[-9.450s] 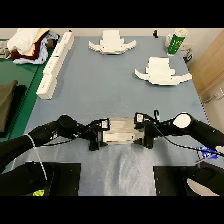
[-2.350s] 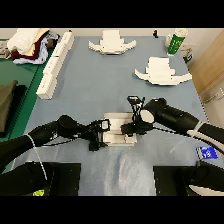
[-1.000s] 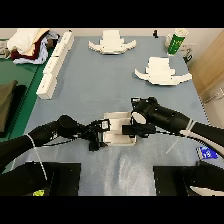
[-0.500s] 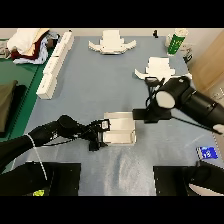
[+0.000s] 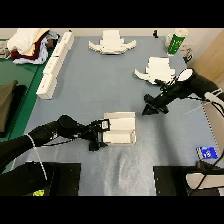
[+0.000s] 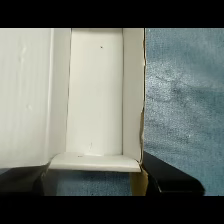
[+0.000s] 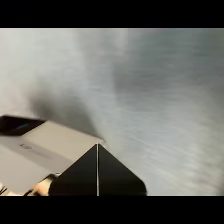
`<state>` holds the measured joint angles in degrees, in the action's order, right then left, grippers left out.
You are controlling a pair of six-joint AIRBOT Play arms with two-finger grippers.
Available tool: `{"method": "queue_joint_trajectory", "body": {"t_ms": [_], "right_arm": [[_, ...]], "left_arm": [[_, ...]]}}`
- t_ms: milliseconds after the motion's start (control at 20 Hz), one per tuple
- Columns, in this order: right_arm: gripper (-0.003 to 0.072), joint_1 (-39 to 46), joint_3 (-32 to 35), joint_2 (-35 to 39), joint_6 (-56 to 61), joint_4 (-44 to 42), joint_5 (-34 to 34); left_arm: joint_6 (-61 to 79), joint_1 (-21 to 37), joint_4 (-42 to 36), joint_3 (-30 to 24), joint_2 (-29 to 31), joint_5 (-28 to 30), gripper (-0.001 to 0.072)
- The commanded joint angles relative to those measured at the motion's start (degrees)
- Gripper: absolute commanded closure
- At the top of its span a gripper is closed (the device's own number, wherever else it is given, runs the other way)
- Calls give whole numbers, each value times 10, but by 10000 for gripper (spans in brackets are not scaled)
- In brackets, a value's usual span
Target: Fold the box.
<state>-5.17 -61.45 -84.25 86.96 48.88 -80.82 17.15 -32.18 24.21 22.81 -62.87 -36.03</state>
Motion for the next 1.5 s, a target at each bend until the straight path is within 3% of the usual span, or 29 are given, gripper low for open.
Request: {"method": "queue_joint_trajectory", "body": {"t_ms": [0, 150, 300, 500, 600, 750, 900, 1000, 1200, 1450], "right_arm": [[686, 18, -5, -87, -113, -162, -61], [685, -24, -6, -103, -160, -167, -91], [685, -64, -8, -98, -213, -181, -163], [686, -115, -7, -45, -249, -133, -159], [686, -148, 4, -7, -252, -56, -98], [686, -210, 61, 71, -272, 53, 97], [686, -281, 141, 160, -311, 65, 301], [685, -327, 187, 207, -317, 72, 385], [685, -413, 249, 265, -321, 106, 492], [685, -487, 273, 313, -321, 174, 527]], "left_arm": [[0, 0, 0, 0, 0, 0, 296], [0, 0, 0, 0, 0, 0, 296], [0, 0, 0, 0, 0, 0, 296], [0, 0, 0, 0, 0, 0, 296], [0, 0, 0, 0, 0, 0, 296], [0, 0, 0, 0, 0, 0, 296], [0, 0, 0, 0, 0, 0, 296], [0, 0, 0, 0, 0, 0, 296], [0, 0, 0, 0, 0, 0, 296], [0, 0, 0, 0, 0, 0, 297]]}}
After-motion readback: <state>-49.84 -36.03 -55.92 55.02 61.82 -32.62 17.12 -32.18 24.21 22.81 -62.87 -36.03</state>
